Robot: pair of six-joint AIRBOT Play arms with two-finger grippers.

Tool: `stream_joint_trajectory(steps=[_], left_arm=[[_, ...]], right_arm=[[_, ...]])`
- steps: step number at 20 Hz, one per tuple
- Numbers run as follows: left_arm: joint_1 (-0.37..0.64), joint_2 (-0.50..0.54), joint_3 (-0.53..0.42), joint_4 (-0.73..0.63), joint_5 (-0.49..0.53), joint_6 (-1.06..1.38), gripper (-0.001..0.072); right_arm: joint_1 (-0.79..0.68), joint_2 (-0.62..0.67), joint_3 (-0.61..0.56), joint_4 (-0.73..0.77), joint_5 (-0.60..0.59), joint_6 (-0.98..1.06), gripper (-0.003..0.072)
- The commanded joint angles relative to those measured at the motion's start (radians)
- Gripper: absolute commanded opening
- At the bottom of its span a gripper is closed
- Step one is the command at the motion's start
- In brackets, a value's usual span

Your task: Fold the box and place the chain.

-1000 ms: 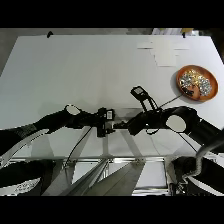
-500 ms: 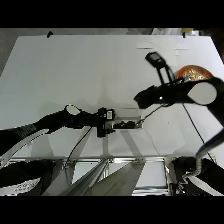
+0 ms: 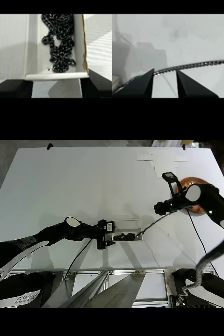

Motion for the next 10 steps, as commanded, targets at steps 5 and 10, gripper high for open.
stream_joint_trajectory(steps=[5, 10], left_arm=[[0.0, 0.001, 0.0, 0.0, 0.0, 0.0, 0.0097], [0.0, 0.001, 0.0, 0.0, 0.0, 0.0, 0.0097]], right_arm=[[-0.016, -0.081, -0.051, -0.112, -0.045, 0.076, 0.0337], [-0.016, -0.095, -0.077, -0.162, -0.063, 0.13, 0.0336]])
